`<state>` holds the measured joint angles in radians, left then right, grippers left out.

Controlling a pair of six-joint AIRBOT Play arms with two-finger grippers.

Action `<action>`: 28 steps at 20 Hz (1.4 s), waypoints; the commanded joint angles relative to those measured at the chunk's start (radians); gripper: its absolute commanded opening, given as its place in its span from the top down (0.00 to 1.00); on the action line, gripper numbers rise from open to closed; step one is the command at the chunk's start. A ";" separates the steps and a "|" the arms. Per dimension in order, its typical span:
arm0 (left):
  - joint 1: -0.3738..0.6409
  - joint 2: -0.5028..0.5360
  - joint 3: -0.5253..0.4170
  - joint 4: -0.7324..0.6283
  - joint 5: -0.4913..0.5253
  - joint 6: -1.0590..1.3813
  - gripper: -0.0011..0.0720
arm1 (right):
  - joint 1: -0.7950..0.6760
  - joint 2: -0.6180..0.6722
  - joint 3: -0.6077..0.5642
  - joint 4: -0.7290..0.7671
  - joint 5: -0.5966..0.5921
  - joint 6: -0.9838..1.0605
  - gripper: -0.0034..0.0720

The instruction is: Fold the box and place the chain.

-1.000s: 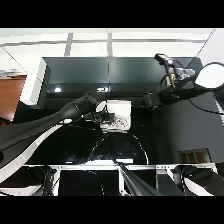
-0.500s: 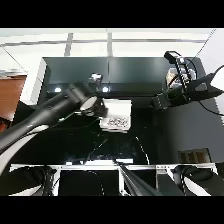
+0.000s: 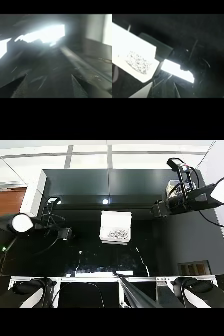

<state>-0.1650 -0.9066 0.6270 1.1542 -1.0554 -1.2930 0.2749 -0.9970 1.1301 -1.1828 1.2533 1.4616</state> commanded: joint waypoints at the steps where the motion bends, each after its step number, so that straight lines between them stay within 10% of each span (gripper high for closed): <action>1: 0.161 -0.040 -0.137 -0.710 0.082 1.253 0.01 | 0.000 0.000 0.000 0.000 -0.013 0.016 0.53; 6: -0.024 -0.220 -0.097 -0.570 0.161 1.755 0.01 | 0.002 0.000 0.000 0.000 -0.008 0.025 0.53; 12: -0.123 -0.458 0.091 -0.568 0.127 1.674 0.01 | 0.001 0.000 0.000 0.000 -0.001 0.035 0.53; 28: -0.160 -0.492 0.098 -0.597 0.163 1.626 0.01 | 0.001 0.000 0.000 0.000 -0.001 0.034 0.53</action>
<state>-0.3141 -1.3975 0.7235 0.5602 -0.9051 0.3367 0.2756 -0.9970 1.1301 -1.1831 1.2526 1.4960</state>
